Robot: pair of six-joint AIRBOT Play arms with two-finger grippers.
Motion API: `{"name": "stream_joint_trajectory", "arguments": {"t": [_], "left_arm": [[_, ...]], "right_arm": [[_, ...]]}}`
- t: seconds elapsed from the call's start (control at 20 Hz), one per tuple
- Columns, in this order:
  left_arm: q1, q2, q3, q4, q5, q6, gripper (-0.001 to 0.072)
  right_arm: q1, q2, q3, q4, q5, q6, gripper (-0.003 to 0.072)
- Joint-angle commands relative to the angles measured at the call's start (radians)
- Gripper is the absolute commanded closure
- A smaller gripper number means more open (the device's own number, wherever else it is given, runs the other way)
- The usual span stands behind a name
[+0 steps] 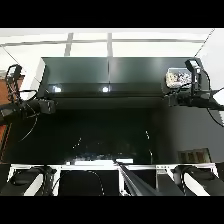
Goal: Fold the box and place the chain.
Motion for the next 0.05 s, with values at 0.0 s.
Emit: {"name": "stream_joint_trajectory", "arguments": {"t": [0.0], "left_arm": [[-0.002, 0.013, -0.012, -0.003, 0.012, 0.001, 0.0682]], "right_arm": [[0.001, 0.001, 0.0, 0.0, -0.001, 0.0, 0.0666]]}}
